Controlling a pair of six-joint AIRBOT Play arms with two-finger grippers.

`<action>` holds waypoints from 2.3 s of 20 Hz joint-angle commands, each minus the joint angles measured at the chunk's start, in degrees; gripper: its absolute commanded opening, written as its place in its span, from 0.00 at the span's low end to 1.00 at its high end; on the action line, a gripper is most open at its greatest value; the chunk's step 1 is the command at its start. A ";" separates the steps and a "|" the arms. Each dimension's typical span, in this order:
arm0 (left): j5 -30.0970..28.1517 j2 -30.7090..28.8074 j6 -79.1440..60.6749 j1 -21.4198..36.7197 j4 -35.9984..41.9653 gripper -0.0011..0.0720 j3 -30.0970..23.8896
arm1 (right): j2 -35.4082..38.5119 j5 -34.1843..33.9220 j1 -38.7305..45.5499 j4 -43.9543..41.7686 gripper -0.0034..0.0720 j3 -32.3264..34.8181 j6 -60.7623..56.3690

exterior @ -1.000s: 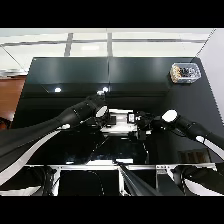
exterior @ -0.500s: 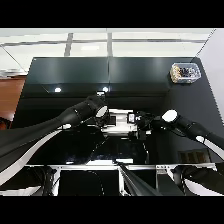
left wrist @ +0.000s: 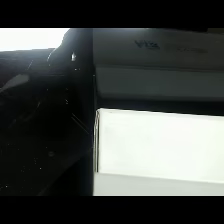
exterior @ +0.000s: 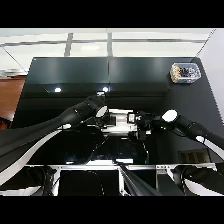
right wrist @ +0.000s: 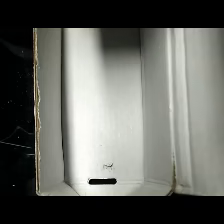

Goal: Fold the box and place the chain.

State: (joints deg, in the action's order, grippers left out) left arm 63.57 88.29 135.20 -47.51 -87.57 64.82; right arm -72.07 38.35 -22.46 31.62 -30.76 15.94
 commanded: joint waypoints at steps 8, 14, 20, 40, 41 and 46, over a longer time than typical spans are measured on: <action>-0.31 0.00 0.24 0.00 0.22 0.05 0.04 | -0.02 0.26 -0.04 -0.48 0.28 0.02 -0.07; -0.11 0.00 0.11 0.02 0.20 0.05 0.13 | 2.89 1.44 -0.02 2.99 1.00 0.00 -7.39; 2.56 0.00 0.02 0.00 0.22 0.05 0.15 | 13.70 6.38 -0.02 18.99 1.00 0.00 -15.28; 3.91 0.00 0.04 0.02 1.29 0.05 0.15 | 9.70 6.40 -0.20 4.52 0.13 0.07 -5.18; 3.91 0.00 0.04 0.02 1.29 0.05 0.15 | 9.38 6.10 -0.20 2.29 0.13 0.07 -5.18; 3.91 0.00 0.04 0.02 1.20 0.05 0.15 | 8.09 5.35 0.09 -3.54 0.13 0.07 -5.62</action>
State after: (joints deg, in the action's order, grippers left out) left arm 67.61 88.29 135.22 -47.51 -86.30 64.93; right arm -63.68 44.10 -22.55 31.03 -30.70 10.68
